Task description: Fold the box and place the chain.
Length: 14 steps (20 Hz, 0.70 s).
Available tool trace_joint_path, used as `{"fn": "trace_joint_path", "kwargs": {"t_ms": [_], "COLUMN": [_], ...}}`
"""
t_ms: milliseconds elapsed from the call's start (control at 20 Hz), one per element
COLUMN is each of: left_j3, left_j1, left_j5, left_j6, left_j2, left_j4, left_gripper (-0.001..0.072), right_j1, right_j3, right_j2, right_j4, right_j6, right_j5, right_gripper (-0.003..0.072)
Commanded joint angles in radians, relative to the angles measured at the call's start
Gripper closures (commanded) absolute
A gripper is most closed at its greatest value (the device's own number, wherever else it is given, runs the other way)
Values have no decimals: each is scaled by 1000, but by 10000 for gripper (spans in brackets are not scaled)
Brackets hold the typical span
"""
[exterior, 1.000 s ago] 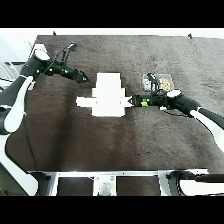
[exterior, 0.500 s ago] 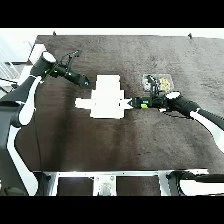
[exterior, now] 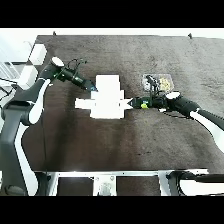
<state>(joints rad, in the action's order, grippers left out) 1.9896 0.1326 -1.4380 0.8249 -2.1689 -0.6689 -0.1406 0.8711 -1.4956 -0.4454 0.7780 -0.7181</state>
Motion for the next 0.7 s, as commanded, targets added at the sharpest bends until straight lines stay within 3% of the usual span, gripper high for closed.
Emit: {"fn": "trace_joint_path", "kwargs": {"t_ms": [0, 300, 450, 500, 650], "left_j3": [11, 11, 11, 13, 26], "left_j1": [14, 14, 14, 14, 14], "left_j5": [-5, -13, -19, -18, -21], "left_j6": [-5, -4, -5, -5, -5], "left_j2": [-24, -53, -59, -59, -59], "left_j4": [19, 58, 64, 64, 63], "left_gripper": [217, 220, 277, 343, 347], "right_j1": [0, 0, 0, 0, 0], "right_j3": [0, 0, 0, 0, 0], "right_j2": [0, 0, 0, 0, 0], "right_j4": [0, 0, 0, 0, 0], "right_j6": [-4, -19, -19, -19, -20], "right_j5": [0, 1, 1, 1, 1], "right_gripper": [678, 678, 678, 678, 678]}}
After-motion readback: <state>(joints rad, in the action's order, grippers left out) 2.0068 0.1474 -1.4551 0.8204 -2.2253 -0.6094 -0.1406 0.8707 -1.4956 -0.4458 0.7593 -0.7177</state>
